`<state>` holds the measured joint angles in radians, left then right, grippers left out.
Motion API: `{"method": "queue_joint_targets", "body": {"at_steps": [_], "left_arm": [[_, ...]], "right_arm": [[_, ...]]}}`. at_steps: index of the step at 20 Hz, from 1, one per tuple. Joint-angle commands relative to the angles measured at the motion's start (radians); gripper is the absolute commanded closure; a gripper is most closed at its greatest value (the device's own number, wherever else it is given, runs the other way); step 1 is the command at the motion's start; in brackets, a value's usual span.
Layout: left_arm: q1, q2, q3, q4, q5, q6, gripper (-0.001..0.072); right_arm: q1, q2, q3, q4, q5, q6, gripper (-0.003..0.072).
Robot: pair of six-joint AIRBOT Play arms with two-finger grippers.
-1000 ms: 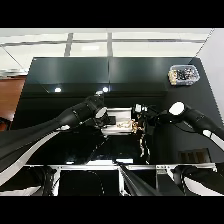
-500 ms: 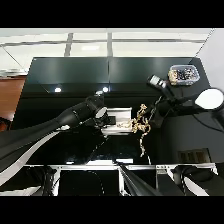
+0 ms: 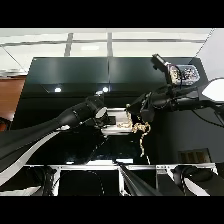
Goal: Fold the box and place the chain.
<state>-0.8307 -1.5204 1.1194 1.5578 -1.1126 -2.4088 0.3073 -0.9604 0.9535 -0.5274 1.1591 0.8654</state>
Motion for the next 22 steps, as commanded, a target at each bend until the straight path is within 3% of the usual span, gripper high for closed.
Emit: {"method": "queue_joint_targets", "body": {"at_steps": [1,6,11,14,18,22], "left_arm": [[0.0,0.001,0.001,0.0,0.0,0.0,0.0677],[0.0,0.001,0.001,0.0,0.0,0.0,0.0677],[0.0,0.001,0.001,0.0,0.0,0.0,0.0677],[0.0,0.001,0.001,0.0,0.0,0.0,0.0677],[0.001,0.001,0.001,0.001,-0.008,0.0,0.0677],[0.0,0.001,0.001,0.001,-0.018,0.0,0.0677]], "right_arm": [[-0.031,-0.005,0.058,0.063,0.055,0.007,0.067],[-0.06,-0.005,0.217,0.063,0.129,0.129,0.067],[-0.067,-0.004,0.246,0.159,0.156,0.19,0.067],[-0.07,-0.004,0.293,0.1,0.167,0.19,0.0669],[-0.013,-0.006,0.138,-0.09,0.142,0.212,0.0669],[0.006,-0.013,-0.108,-0.131,-0.08,0.211,0.0669]]}}
